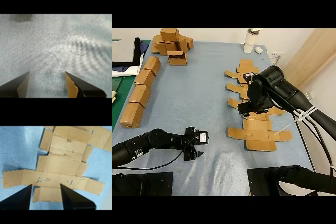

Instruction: Fold the box.

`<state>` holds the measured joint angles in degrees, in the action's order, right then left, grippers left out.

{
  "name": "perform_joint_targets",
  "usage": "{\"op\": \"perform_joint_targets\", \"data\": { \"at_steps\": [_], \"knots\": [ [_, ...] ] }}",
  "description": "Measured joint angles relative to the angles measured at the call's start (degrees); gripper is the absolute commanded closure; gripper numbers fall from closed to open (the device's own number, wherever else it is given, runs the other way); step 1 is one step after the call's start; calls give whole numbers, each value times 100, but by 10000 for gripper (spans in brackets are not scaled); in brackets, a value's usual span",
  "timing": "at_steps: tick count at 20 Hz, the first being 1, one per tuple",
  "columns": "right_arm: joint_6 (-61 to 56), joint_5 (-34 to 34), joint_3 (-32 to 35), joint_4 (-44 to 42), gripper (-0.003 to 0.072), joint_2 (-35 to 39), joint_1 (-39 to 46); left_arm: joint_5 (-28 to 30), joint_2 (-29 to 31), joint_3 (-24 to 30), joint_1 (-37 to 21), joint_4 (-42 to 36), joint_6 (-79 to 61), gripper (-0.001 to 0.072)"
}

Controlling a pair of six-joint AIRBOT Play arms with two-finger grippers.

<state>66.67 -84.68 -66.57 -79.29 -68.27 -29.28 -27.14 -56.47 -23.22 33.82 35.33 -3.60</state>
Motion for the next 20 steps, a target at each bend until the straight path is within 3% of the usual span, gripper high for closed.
{"op": "perform_joint_targets", "data": {
  "at_steps": [16, 20],
  "knots": [
    [0, 37, 0, 0, 161, 2, 0, 114, 0, 0, 2, -4, 0, 41],
    [-20, 413, 0, -101, 161, 0, 0, 83, 0, 0, 9, -378, 142, 41]
  ]
}}
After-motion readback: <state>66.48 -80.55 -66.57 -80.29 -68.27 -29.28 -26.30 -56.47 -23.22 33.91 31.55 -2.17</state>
